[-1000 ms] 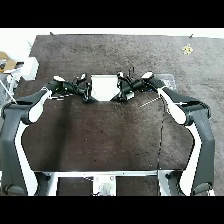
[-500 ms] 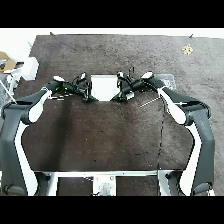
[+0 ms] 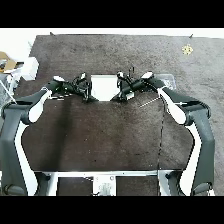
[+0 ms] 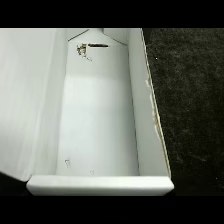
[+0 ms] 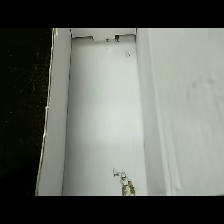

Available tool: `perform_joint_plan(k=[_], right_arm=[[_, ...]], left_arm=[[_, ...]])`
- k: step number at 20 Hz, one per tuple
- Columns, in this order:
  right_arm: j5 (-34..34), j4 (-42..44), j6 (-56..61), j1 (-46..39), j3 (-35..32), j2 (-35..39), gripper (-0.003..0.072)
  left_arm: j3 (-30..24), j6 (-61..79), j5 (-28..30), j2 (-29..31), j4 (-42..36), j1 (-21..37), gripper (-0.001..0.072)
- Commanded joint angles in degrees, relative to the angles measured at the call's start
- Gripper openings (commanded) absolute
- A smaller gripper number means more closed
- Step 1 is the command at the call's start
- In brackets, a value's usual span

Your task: Fold the box and place the chain.

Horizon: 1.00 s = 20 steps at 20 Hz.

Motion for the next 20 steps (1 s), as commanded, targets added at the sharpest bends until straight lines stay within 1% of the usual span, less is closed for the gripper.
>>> perform_joint_plan(k=[1, 11, 12, 13, 14, 17, 20], right_arm=[[0.0, 0.0, 0.0, 0.0, 0.0, 0.0, 0.0439], [0.3, 0.0, 0.0, 0.0, 0.0, 0.0, 0.0439], [0.7, 0.1, 0.0, 0.0, 0.0, 0.1, 0.0461], [0.5, 0.1, 0.1, 0.0, 0.0, 0.2, 0.0605], [0.4, 0.0, 1.0, 0.0, 0.0, 0.5, 0.0686], [0.4, -5.2, 3.9, -0.1, 0.0, 2.4, 0.0687], [0.4, -15.4, 9.9, -0.2, 0.0, 4.6, 0.0686]], left_arm=[[0.0, 0.0, 0.0, 0.0, 0.0, 0.0, 0.0091], [0.0, 0.0, 0.1, 0.0, 0.0, 0.0, 0.0091], [0.0, 0.0, 0.1, 0.0, 0.0, 0.0, 0.0091], [0.0, 0.0, 0.1, 0.0, 0.0, 0.0, 0.0092], [0.0, 0.0, 0.1, 0.0, 0.0, 0.0, 0.0091], [0.0, 0.0, 0.1, 0.0, 0.0, 0.0, 0.0091], [0.0, 0.0, 0.1, 0.0, 0.0, 0.0, 0.0091]])
